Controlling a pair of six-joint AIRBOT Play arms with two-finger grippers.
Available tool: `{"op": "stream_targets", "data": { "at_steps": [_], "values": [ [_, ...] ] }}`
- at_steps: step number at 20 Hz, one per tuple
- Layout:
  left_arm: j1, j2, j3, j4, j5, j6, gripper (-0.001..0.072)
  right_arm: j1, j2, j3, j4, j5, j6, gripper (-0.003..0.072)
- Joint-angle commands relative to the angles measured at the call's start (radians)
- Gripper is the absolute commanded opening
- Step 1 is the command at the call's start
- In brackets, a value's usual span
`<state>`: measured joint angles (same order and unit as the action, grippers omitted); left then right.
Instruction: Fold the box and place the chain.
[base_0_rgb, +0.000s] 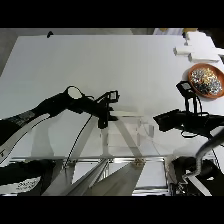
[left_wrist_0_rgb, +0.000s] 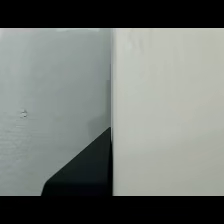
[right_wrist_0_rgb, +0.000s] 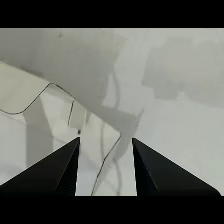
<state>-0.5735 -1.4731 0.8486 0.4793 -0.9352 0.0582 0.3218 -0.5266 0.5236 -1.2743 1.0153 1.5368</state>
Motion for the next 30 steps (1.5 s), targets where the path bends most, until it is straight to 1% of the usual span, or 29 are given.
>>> {"op": "stream_targets", "data": {
  "at_steps": [1,3,5,7,9,13,26,30],
  "values": [
    [-0.011,0.006,-0.029,-0.036,0.071,0.092,-0.0001,0.001,0.001,0.002,0.004,0.008,0.000,0.0366],
    [-0.014,-0.006,-0.029,-0.089,0.071,0.162,-0.0001,0.001,0.001,0.002,0.004,0.008,0.000,0.0365],
    [-0.014,-0.027,-0.029,-0.180,0.073,0.219,-0.0001,0.001,0.001,0.002,0.004,0.008,0.000,0.0363],
    [-0.014,-0.049,-0.029,-0.225,0.076,0.260,-0.0001,0.001,0.001,0.002,0.004,0.009,0.000,0.0363],
    [-0.014,-0.064,-0.029,-0.219,0.098,0.259,0.0000,0.001,0.001,0.002,0.003,0.009,0.000,0.0363],
    [-0.014,-0.066,-0.029,-0.148,0.192,0.256,0.0012,0.001,0.001,0.002,0.003,0.008,0.000,0.0359],
    [-0.018,-0.063,-0.029,-0.150,0.181,0.256,0.0007,0.001,0.001,0.002,-0.005,-0.010,-0.001,0.0359],
    [-0.018,-0.055,-0.029,-0.149,0.158,0.256,0.0005,0.001,0.001,0.002,-0.013,-0.010,-0.002,0.0359]
  ]
}}
